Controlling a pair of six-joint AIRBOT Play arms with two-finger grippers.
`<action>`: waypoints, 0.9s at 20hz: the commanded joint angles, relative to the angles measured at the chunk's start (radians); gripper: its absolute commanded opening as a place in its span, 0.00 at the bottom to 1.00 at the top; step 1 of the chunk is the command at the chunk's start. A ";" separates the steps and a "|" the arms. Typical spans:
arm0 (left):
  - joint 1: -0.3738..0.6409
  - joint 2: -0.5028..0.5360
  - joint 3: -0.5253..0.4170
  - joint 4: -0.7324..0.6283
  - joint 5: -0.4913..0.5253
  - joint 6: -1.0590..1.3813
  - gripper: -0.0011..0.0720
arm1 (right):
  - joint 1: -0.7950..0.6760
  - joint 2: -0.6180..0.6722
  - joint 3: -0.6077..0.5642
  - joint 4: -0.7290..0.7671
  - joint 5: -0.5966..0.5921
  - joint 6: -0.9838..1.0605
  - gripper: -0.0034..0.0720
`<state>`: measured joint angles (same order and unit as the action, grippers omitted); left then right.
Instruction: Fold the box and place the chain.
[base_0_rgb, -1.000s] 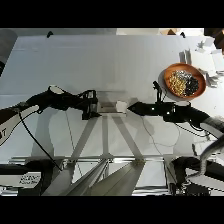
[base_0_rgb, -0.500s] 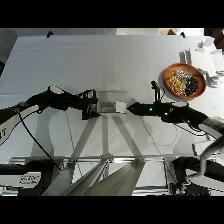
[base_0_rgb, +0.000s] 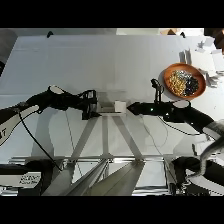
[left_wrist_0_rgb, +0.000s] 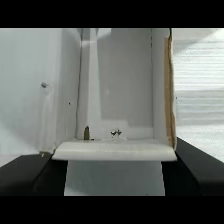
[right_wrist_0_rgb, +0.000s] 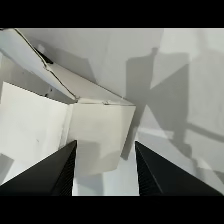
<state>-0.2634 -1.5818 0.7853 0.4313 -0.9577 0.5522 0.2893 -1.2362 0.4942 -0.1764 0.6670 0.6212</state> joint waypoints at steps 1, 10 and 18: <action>0.000 0.000 0.000 0.000 0.000 0.001 0.39 | 0.050 0.007 0.026 -0.012 -0.070 0.000 0.60; 0.000 0.000 0.000 0.000 0.000 0.001 0.39 | 0.071 0.010 0.035 -0.146 -0.128 0.087 0.52; 0.000 0.000 0.000 0.000 0.000 0.001 0.39 | 0.071 0.085 0.035 -0.265 -0.107 0.090 0.48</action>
<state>-0.2638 -1.5818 0.7853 0.4309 -0.9577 0.5549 0.3595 -1.1725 0.5293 -0.3756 0.5453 0.7074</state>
